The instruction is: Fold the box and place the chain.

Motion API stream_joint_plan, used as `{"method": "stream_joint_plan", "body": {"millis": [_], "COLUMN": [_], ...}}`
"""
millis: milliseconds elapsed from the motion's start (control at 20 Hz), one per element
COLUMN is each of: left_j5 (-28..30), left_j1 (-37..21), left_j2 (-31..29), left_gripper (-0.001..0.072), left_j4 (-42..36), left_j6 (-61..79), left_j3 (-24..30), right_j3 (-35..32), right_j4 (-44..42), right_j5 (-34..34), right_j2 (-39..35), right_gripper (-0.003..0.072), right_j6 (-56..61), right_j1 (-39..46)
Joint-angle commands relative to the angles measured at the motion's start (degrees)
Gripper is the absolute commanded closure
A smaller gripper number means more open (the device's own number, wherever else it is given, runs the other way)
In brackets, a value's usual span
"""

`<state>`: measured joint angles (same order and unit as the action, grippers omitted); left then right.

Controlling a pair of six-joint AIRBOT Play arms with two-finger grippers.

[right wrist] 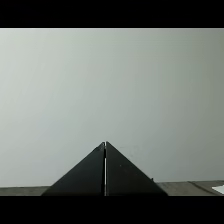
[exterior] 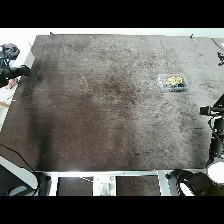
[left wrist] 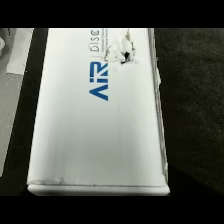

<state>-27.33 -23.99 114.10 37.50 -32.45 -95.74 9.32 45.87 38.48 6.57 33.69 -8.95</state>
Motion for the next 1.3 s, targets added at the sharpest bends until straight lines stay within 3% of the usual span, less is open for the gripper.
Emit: {"method": "stream_joint_plan", "body": {"millis": [0,300,550,1000,1050,1100,1150,1250], "left_j5": [1.2,2.6,5.6,5.3,4.9,4.8,4.7,4.7], "left_j1": [0.0,1.6,1.6,1.6,1.6,1.6,1.6,1.6], "left_j2": [2.6,4.7,5.1,5.2,5.1,5.1,5.0,4.3], "left_gripper": [0.0698,0.0698,0.0698,0.0691,0.0397,0.0045,0.0004,0.0004], "left_j4": [-0.6,-0.6,-0.6,-0.4,-0.4,-0.5,-0.5,-0.4], "left_j6": [1.2,7.5,4.0,2.5,2.5,2.4,2.5,2.5], "left_j3": [0.1,0.1,0.1,0.1,0.1,0.1,0.1,0.1], "right_j3": [0.0,0.0,0.0,0.0,0.0,0.0,0.0,0.0], "right_j4": [0.0,0.0,0.0,0.0,0.0,0.0,0.0,0.0], "right_j5": [0.5,0.6,0.6,0.5,0.5,0.6,0.5,0.5], "right_j2": [0.0,0.0,0.0,0.0,0.0,0.0,0.0,0.0], "right_gripper": [0.0693,0.0693,0.0693,0.0693,0.0693,0.0693,0.0693,0.0693], "right_j6": [0.0,0.0,0.0,0.0,0.0,0.0,0.0,0.0], "right_j1": [0.0,0.0,0.0,0.0,0.0,0.0,0.0,0.0]}}
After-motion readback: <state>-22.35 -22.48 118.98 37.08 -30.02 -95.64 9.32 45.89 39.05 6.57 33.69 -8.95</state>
